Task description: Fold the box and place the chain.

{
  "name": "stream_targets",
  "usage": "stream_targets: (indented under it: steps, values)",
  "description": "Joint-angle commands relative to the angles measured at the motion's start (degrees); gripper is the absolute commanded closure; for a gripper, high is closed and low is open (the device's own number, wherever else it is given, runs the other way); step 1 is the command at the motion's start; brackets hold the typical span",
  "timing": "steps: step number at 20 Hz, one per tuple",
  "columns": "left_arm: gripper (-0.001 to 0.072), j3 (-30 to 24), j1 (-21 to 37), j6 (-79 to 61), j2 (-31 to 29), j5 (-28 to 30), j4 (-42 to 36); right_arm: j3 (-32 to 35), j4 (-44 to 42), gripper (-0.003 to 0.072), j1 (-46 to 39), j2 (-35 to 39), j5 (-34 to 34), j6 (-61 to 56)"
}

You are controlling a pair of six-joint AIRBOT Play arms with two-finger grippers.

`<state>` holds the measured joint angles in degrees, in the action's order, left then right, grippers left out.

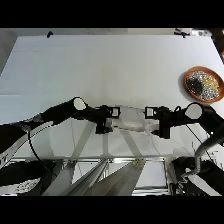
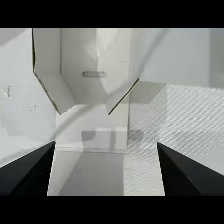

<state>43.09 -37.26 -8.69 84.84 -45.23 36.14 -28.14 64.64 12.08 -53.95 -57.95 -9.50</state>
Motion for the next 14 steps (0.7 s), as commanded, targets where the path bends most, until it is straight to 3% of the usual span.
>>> stream_targets:
  steps: [1, 11, 14]
  values:
    - [0.0005, 0.09, 0.02, -4.96, -0.94, 0.0, -0.33, -0.02, 0.04, -0.0019, 0.0, 2.34, 0.39, -0.63]
    - [0.0, 0.09, 0.15, -6.32, -1.22, -0.9, -1.09, -0.02, -0.02, -0.0019, 0.0, 3.96, 0.09, -1.22]
    - [0.0, 0.09, 0.15, -6.84, -1.25, -1.95, -5.49, -0.02, -0.02, -0.0019, 0.0, 3.96, 0.11, -1.2]
